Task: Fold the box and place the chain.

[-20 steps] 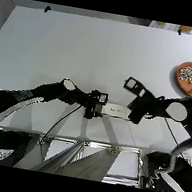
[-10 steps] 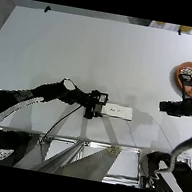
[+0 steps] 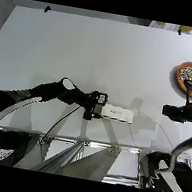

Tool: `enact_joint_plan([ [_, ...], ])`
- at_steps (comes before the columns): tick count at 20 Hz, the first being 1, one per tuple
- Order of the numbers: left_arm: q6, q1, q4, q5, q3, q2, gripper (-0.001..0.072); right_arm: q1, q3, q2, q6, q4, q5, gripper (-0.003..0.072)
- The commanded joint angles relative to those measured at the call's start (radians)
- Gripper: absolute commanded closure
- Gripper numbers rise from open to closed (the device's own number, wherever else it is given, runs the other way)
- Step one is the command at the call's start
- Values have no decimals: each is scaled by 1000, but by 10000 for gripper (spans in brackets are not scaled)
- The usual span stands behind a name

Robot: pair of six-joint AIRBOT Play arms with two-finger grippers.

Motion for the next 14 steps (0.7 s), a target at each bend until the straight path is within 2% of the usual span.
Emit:
enact_joint_plan([
  [1, -158, 47, 98, -16, 1, 113, 398, -2, 0, 1, 3, -1, 7, 665],
  [5, -583, 213, 383, -18, 1, 359, 397, -2, 0, 1, 3, -1, 6, 665],
  [9, -1086, 460, 684, -95, 1, 568, 363, -2, 0, 1, 3, -1, 6, 665],
  [12, -1389, 651, 941, -182, 1, 629, 363, -2, 0, 1, 3, -1, 6, 665],
  [14, -1495, 763, 1009, -223, -2, 620, 361, -2, 0, 1, 3, -1, 7, 665],
])
